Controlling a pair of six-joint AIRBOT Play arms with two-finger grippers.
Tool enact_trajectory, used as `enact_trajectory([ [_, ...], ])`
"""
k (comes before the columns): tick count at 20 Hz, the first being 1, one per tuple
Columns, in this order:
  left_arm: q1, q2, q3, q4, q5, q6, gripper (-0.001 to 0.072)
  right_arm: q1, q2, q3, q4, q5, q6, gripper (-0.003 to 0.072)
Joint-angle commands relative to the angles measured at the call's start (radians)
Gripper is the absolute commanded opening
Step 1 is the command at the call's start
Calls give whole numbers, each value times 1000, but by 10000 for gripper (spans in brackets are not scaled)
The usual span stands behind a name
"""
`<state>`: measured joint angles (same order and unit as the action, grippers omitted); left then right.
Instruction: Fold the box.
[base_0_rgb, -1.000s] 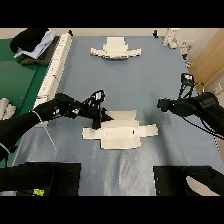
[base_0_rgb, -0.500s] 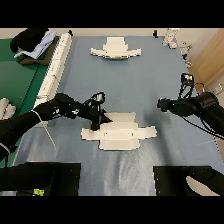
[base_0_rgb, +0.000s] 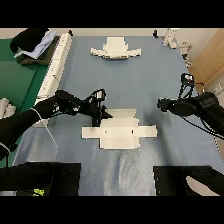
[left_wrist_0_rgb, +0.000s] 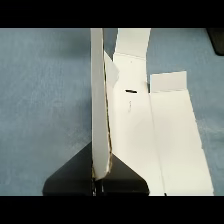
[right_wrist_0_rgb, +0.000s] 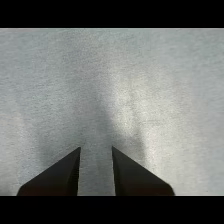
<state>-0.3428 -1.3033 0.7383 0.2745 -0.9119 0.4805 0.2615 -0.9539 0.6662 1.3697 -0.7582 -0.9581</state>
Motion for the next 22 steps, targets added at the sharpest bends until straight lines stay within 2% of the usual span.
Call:
enact_trajectory([
  [1,-1,0,20,-62,0,90,12,0,0,1,0,0,0,302],
  [3,-6,1,20,-84,-25,159,11,0,0,1,-1,0,0,302],
  [7,-35,8,4,-84,-10,199,10,0,0,1,-1,0,0,302],
  [10,-62,34,-59,-101,84,269,9,0,0,1,-1,0,0,302],
  [13,-77,71,-138,-187,167,327,9,0,0,1,-5,3,0,302],
  [17,-106,75,-181,-201,199,331,10,0,0,1,-7,17,0,302],
  [22,-113,76,-182,-200,202,251,12,0,0,1,-7,17,0,302],
])
